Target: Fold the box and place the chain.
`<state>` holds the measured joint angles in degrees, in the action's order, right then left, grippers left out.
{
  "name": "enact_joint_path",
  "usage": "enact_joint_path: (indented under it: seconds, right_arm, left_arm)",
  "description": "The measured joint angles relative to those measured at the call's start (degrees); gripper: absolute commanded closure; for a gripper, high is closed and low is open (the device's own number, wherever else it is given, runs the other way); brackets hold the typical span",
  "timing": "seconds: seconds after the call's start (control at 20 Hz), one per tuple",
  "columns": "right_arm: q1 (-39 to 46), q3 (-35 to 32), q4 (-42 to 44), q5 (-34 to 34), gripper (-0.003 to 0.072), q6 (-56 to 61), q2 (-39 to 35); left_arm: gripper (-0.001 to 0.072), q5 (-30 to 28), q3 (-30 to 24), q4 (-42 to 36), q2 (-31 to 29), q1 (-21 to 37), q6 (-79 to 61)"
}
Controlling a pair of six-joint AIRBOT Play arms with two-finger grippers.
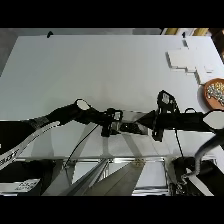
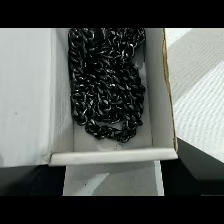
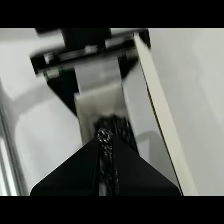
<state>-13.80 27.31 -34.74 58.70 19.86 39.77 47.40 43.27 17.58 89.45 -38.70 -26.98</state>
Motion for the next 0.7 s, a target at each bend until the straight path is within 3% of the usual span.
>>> enact_joint_path:
  seconds: [0.1,0.3,0.5,0.7]
  right_arm:
    - [-2.1,-0.1,2.8,-1.8,0.0659,-0.6,1.6]
    - [-5.4,-0.1,2.1,-4.8,0.0476,-1.4,4.5]
    - [-5.7,1.2,-2.0,-5.2,0.0482,-1.0,4.6]
    - [0.1,4.3,-8.2,-0.9,0.0489,0.6,4.2]
  left_arm:
    - [0.0575,0.0,0.0,0.0,0.0,0.0,0.0]
    - [0.0575,0.0,0.0,0.0,0.0,0.0,0.0]
    - [0.0575,0.0,0.0,0.0,0.0,0.0,0.0]
    - [0.0575,0.0,0.0,0.0,0.0,0.0,0.0]
